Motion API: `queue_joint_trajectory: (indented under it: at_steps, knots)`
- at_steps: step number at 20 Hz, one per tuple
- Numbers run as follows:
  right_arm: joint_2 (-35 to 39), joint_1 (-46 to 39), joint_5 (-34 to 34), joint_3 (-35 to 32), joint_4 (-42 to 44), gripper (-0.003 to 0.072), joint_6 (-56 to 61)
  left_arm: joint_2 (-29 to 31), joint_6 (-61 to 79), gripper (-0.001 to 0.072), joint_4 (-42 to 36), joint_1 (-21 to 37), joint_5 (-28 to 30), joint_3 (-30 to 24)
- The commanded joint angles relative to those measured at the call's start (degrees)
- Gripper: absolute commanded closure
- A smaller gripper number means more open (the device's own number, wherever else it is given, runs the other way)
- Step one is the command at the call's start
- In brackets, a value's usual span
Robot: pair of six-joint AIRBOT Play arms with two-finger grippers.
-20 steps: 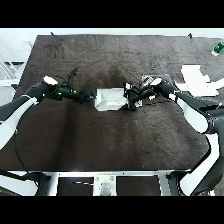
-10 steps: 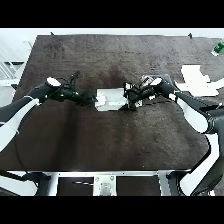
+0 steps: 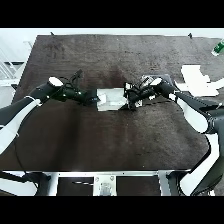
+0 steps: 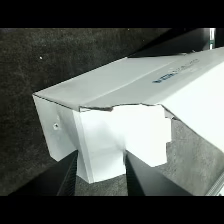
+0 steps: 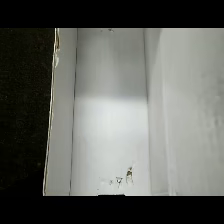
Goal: Fold the box and place the chain.
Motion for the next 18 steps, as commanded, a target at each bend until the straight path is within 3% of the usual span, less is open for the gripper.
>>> queue_joint_trajectory:
  at_steps: [1,6,11,18]
  knots:
    - [0.0,0.0,0.0,0.0,0.0,0.0113,0.0,0.1,-2.3,0.0344,0.8,-1.0,1.6,0.0]
    - [0.0,0.0,0.0,0.0,0.0,0.0112,0.0,0.0,-7.5,0.0342,4.0,-2.3,2.7,0.3]
    - [0.0,0.0,0.0,0.0,0.0,0.0113,0.0,0.0,-17.3,0.0341,17.6,-5.7,2.9,5.2]
    - [0.0,0.0,0.0,0.0,0.0,0.0113,0.0,-0.1,-23.5,0.0334,25.0,-7.7,0.5,9.0]
